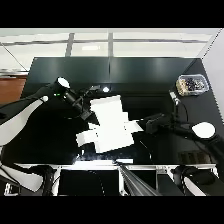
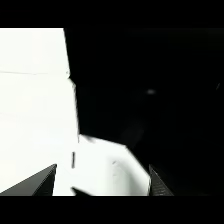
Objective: Fold the box and place the chain.
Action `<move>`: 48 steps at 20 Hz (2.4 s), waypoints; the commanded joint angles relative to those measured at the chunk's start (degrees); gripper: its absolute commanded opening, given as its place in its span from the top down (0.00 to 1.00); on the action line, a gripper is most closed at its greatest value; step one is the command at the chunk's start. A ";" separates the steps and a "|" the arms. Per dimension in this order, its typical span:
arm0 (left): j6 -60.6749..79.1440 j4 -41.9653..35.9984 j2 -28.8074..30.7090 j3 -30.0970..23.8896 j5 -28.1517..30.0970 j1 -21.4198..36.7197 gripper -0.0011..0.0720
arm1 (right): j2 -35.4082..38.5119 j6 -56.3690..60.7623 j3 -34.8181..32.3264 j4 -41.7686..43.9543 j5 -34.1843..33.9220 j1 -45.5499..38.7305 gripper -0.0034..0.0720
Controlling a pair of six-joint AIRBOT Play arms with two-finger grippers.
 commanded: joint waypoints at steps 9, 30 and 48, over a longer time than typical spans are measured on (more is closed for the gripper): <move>41.46 -7.58 20.13 -18.16 28.87 -7.26 0.95 | -0.55 -21.22 10.32 -21.40 9.22 1.36 0.07; 34.80 4.26 13.51 -15.04 35.60 -11.98 0.95 | -16.94 -36.09 8.50 -16.57 12.35 9.88 0.07; 34.82 4.26 13.51 -15.04 35.04 -12.04 0.95 | -17.14 -37.77 5.01 -10.73 -0.04 21.66 0.07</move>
